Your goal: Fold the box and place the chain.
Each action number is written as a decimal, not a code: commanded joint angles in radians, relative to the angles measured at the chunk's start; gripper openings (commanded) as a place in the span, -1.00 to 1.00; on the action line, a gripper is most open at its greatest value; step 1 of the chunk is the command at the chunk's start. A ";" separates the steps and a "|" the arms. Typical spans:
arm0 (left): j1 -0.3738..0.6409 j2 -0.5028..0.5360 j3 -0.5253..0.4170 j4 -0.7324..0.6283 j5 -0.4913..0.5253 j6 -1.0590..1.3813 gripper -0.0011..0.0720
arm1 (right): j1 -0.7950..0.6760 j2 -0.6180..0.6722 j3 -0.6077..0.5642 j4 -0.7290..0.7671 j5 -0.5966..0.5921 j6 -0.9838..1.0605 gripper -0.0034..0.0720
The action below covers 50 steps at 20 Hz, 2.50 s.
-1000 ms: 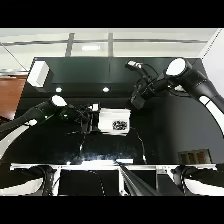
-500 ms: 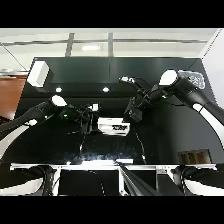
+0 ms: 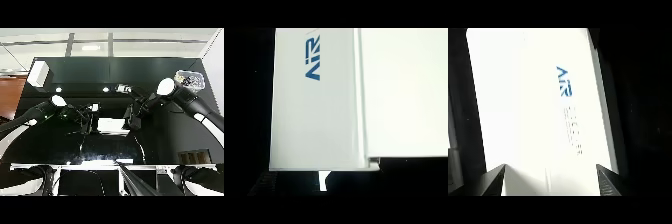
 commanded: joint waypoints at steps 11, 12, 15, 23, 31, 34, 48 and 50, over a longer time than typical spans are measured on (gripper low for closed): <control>0.000 0.000 0.001 0.000 -0.005 0.000 -0.03 | 0.092 0.006 -0.021 -0.096 -0.081 -0.089 0.88; 0.000 0.000 0.001 0.000 -0.005 0.000 -0.03 | 0.092 0.006 -0.021 -0.100 -0.089 -0.089 0.88; 0.000 0.000 0.001 0.000 -0.005 0.000 -0.03 | 0.092 0.006 -0.021 -0.108 -0.116 -0.089 0.88; 0.000 0.000 0.001 0.000 -0.006 0.000 -0.03 | 0.092 0.006 -0.021 -0.106 -0.174 -0.089 0.87; 0.000 0.000 0.001 0.000 -0.006 0.000 -0.03 | 0.092 0.011 -0.021 -0.104 -0.180 -0.089 0.41; 0.000 0.000 0.001 0.000 -0.006 0.000 -0.03 | 0.092 0.030 -0.021 -0.100 -0.181 -0.089 0.41; 0.000 0.000 0.001 0.000 -0.006 0.000 -0.03 | 0.092 0.025 -0.023 -0.100 -0.212 -0.086 0.25; 0.000 0.000 0.001 0.000 -0.006 0.000 -0.03 | 0.092 0.023 -0.023 -0.100 -0.219 -0.086 0.20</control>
